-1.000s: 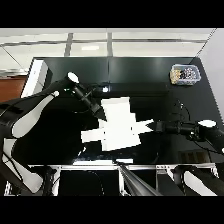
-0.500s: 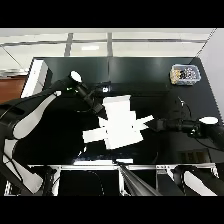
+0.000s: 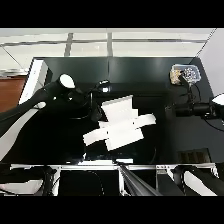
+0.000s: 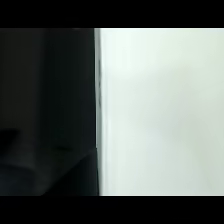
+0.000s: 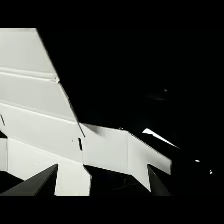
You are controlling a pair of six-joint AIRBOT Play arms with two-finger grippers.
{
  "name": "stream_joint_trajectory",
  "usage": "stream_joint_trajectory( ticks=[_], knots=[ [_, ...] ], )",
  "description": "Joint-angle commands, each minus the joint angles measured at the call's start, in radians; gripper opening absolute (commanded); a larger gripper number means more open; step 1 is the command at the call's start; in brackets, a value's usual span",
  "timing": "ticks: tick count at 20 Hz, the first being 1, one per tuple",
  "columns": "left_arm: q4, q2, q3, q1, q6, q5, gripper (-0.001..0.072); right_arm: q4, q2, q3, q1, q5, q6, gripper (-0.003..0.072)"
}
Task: Fold the box and place the chain.
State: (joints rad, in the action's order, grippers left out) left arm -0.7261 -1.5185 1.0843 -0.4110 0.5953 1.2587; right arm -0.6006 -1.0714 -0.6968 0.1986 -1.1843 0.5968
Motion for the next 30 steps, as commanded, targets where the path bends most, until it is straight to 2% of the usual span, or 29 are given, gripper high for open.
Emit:
stream_joint_trajectory(
  ticks=[1, 3, 6, 9, 11, 17, 23, 30],
  knots=[
    [-0.004, 0.024, -0.055, -0.016, -0.235, -0.127, 0.0022, -0.002, 0.001, -0.026, -0.008, 0.078, 0.0, 0.0647],
    [-0.028, 0.016, -0.055, -0.042, -0.309, -0.182, 0.0022, -0.068, 0.0, -0.019, -0.048, 0.056, -0.134, 0.0647],
    [-0.15, 0.016, -0.055, -0.08, -0.309, -0.252, 0.0022, -0.184, 0.0, 0.02, -0.138, 0.044, -0.302, 0.0639],
    [-0.298, 0.016, -0.055, -0.109, -0.309, -0.258, 0.0022, -0.187, -0.006, 0.084, -0.227, 0.125, -0.41, 0.064],
    [-0.343, 0.016, -0.055, -0.122, -0.309, -0.264, 0.0023, -0.192, -0.006, 0.118, -0.288, 0.196, -0.471, 0.0639],
    [-0.293, 0.016, -0.055, -0.125, -0.308, -0.265, 0.0023, -0.267, -0.006, 0.131, -0.447, 0.232, -0.523, 0.064],
    [-0.286, 0.016, -0.055, -0.125, -0.309, -0.269, 0.0023, -0.316, -0.027, 0.137, -0.526, 0.246, -0.526, 0.064],
    [-0.286, 0.016, -0.054, -0.125, -0.308, -0.287, 0.0024, -0.276, -0.058, 0.157, -0.617, 0.324, -0.526, 0.064]
  ],
)
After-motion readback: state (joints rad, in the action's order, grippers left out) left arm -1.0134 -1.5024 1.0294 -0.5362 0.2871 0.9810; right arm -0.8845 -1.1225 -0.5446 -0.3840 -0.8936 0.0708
